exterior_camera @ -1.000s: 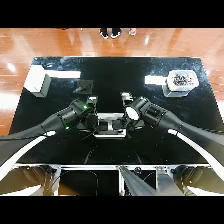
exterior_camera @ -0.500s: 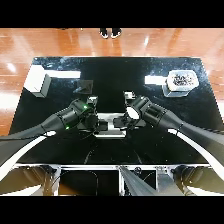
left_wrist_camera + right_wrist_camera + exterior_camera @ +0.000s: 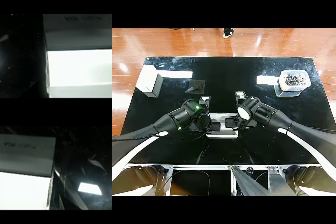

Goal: Fold the box and place the chain.

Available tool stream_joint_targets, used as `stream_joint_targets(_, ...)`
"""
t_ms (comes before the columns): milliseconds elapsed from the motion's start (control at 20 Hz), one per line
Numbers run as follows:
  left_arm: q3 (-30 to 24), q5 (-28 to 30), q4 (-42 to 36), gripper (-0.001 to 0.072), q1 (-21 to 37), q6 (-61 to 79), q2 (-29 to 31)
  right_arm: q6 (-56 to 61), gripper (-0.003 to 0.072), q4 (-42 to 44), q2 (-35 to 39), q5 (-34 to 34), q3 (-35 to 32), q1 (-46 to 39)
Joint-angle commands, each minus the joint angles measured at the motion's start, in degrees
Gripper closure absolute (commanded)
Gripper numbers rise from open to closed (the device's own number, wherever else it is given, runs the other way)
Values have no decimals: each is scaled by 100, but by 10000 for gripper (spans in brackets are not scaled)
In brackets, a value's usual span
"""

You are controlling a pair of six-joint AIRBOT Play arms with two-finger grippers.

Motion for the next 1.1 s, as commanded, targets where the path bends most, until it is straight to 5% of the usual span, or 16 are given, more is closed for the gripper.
stream_joint_targets(0, 4, 13, 2, 687, 4, 0, 2, -48, 440, -11, -129, 52, 0, 4)
stream_joint_targets(1050, 4, 11, 2, 687, 4, 0, 2, -199, 439, 120, -326, -216, 0, 4)
